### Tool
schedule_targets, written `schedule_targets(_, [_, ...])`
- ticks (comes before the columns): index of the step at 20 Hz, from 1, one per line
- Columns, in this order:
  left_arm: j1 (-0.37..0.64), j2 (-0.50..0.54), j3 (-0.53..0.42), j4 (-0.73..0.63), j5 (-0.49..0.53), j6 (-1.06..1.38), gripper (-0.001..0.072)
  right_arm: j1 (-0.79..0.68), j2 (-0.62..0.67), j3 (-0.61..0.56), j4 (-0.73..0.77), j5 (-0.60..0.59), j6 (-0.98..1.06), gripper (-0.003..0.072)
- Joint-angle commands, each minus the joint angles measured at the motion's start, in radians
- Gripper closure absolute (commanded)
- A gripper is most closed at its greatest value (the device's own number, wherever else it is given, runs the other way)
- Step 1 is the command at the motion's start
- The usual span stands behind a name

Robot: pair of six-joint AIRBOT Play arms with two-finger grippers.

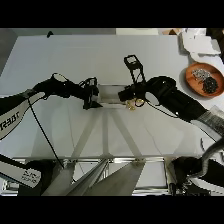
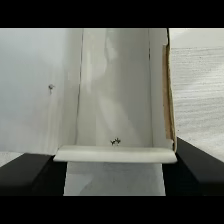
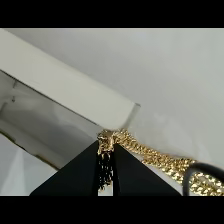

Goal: Fold the box and place the chain.

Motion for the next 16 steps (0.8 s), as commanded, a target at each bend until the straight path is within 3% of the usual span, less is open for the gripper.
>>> schedule_targets(1, [0.000, 0.000, 0.000, 0.000, 0.000, 0.000, 0.0433, 0.012, -0.014, 0.024, 0.001, -0.078, -0.002, 0.0679])
schedule_targets(10, [0.000, 0.000, 0.000, -0.001, 0.000, 0.000, 0.0433, 0.132, -0.029, 0.071, 0.002, -0.148, -0.039, 0.0680])
schedule_targets(13, [0.000, 0.000, 0.000, -0.001, 0.000, 0.000, 0.0433, 0.132, -0.074, 0.071, 0.013, -0.208, -0.034, 0.0680])
schedule_targets(16, [0.000, 0.000, 0.000, -0.001, 0.000, 0.000, 0.0433, 0.132, -0.132, 0.072, 0.012, -0.181, -0.034, 0.0679])
